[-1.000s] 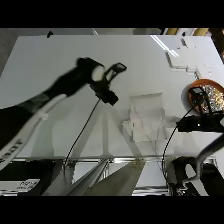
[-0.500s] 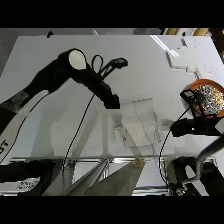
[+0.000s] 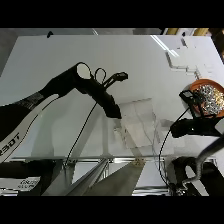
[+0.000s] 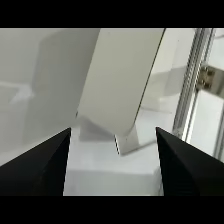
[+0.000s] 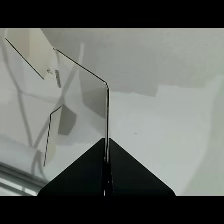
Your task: Fold the box and place the chain.
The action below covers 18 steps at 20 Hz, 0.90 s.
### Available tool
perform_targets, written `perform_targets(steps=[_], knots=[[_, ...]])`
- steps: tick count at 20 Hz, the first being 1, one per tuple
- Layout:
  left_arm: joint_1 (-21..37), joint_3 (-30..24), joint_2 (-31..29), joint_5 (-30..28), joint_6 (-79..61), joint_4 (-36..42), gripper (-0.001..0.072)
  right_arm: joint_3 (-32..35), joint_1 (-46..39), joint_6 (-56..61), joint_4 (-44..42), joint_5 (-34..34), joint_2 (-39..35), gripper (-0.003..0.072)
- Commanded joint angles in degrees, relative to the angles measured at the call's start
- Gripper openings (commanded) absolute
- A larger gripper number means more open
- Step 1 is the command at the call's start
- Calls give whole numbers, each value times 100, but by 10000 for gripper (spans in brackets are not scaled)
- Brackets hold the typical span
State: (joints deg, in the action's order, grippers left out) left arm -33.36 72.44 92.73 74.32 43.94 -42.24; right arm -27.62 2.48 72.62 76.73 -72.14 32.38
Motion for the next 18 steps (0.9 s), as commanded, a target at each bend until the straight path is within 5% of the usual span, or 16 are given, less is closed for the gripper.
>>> perform_targets(steps=[1, 9, 16, 18], knots=[[-177, -184, 133, -754, -562, 533, 589, 2, 7, 2, -2, 17, -4, 16], [-345, -186, 669, -772, -662, 601, 619, 2, 7, 0, -2, 20, -4, 16], [-339, -186, 678, -715, -1193, 852, 78, 2, 7, 0, -7, 90, -4, 16], [-339, -173, 629, -726, -1648, 564, 3, 0, 7, -4, -68, 87, -4, 21]])
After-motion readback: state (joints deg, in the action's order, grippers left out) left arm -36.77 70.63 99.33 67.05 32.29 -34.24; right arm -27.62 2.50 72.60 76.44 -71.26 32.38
